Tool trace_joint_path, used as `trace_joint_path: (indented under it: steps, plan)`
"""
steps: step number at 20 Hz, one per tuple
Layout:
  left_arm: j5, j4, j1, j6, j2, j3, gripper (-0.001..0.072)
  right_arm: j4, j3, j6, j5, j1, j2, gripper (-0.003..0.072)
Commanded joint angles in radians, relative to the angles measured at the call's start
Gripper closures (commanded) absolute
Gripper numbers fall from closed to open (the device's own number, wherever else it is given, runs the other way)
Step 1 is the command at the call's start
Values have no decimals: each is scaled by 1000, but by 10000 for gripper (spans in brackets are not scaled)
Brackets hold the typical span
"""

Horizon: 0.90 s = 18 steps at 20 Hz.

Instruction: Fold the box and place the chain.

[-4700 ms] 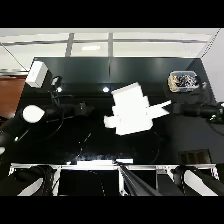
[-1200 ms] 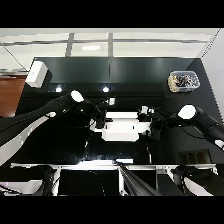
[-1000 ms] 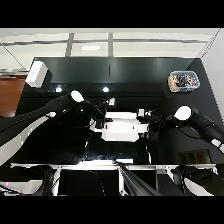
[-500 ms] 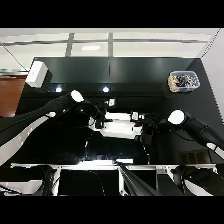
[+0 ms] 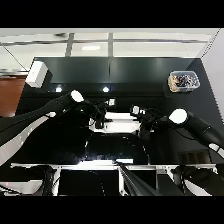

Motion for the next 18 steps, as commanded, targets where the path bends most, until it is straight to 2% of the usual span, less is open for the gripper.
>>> trace_joint_path:
  steps: [1, 8, 14, 18]
  plan:
    - [1, 0, 0, 0, 0, 0, 682, -45, 10, 2, -4, -43, 31, -17]
    - [0, 0, -3, 0, 0, 0, 682, -34, 9, -71, -28, -46, 26, -17]
    - [1, 0, -3, 0, 0, 0, 682, 88, 9, -202, -55, -47, 15, -17]
    - [1, 0, -3, 0, 0, 0, 682, 89, 9, -204, -53, -47, 14, -17]
